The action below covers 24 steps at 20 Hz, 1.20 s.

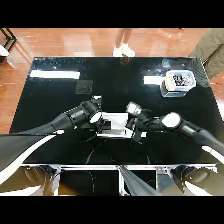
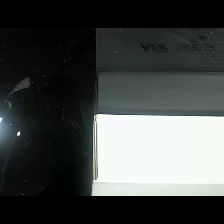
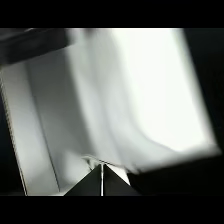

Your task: Fold the box and place the chain.

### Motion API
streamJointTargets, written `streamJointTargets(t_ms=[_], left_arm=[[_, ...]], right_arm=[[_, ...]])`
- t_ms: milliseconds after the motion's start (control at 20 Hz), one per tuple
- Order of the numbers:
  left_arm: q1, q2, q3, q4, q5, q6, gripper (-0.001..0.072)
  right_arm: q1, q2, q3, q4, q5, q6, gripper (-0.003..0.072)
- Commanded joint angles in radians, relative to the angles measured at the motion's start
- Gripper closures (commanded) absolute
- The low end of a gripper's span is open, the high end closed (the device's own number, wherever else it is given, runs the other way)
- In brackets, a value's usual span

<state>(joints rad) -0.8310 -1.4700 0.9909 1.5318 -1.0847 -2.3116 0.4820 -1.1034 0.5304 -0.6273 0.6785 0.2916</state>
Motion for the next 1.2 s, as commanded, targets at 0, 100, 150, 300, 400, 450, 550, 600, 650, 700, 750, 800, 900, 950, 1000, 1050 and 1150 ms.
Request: streamJointTargets(t_ms=[0, 100, 150, 300, 400, 450, 550, 600, 650, 700, 750, 800, 900, 950, 1000, 1050, 1150], left_arm=[[0.0, -0.001, 0.0, 0.001, 0.002, 0.0, 0.0692], [0.0, -0.001, 0.0, 0.001, 0.001, 0.0, 0.0692], [0.0, -0.001, 0.0, 0.001, -0.002, 0.001, 0.0692], [0.0, -0.001, 0.0, 0.0, -0.006, 0.0, 0.0692], [0.0, -0.001, 0.0, 0.001, -0.006, 0.0, 0.0692], [0.0, -0.001, 0.0, 0.0, -0.006, 0.0, 0.0692], [0.0, -0.001, 0.0, 0.001, -0.013, 0.0, 0.0692], [0.0, -0.001, 0.0, 0.001, -0.018, 0.0, 0.0692], [0.0, -0.001, 0.0, 0.002, -0.02, 0.001, 0.0692], [0.0, -0.001, 0.0, 0.001, -0.02, 0.0, 0.0692], [0.0, -0.001, 0.0, 0.001, -0.02, 0.0, 0.0692], [0.0, -0.001, 0.0, 0.001, -0.021, 0.001, 0.0692], [0.0, -0.001, 0.0, 0.001, -0.02, 0.0, 0.0692], [0.0, -0.001, 0.0, 0.0, -0.021, 0.0, 0.0692], [0.0, -0.001, 0.0, 0.0, -0.021, 0.0, 0.0692], [0.0, -0.001, 0.0, 0.0, -0.024, 0.0, 0.0692], [0.0, -0.001, 0.0, 0.0, -0.025, 0.0, 0.0692]], right_arm=[[-0.158, 0.127, 0.001, -0.093, 0.17, 0.438, 0.0666], [-0.306, 0.197, 0.001, -0.215, 0.302, 0.724, 0.0666], [-0.388, 0.22, 0.001, -0.272, 0.382, 0.834, 0.0665], [-0.6, 0.23, -0.012, -0.362, 0.525, 0.995, 0.0666], [-0.685, 0.224, -0.061, -0.367, 0.492, 1.095, 0.0666], [-0.693, 0.207, -0.095, -0.348, 0.469, 1.114, 0.0666], [-0.662, 0.14, -0.164, -0.232, 0.43, 1.108, 0.0666], [-0.628, 0.097, -0.179, -0.18, 0.411, 1.085, 0.0665], [-0.581, 0.053, -0.179, -0.14, 0.382, 1.07, 0.0666], [-0.534, 0.018, -0.179, -0.102, 0.34, 1.059, 0.0665], [-0.488, -0.015, -0.179, -0.066, 0.29, 1.058, 0.0665], [-0.446, -0.044, -0.178, -0.029, 0.254, 1.056, 0.0666], [-0.372, -0.093, -0.166, 0.046, 0.217, 1.016, 0.0665], [-0.343, -0.111, -0.153, 0.076, 0.211, 0.997, 0.0665], [-0.319, -0.128, -0.134, 0.094, 0.207, 0.99, 0.0665], [-0.3, -0.141, -0.108, 0.096, 0.212, 0.982, 0.0665], [-0.289, -0.142, -0.053, 0.092, 0.257, 0.966, 0.0405]])
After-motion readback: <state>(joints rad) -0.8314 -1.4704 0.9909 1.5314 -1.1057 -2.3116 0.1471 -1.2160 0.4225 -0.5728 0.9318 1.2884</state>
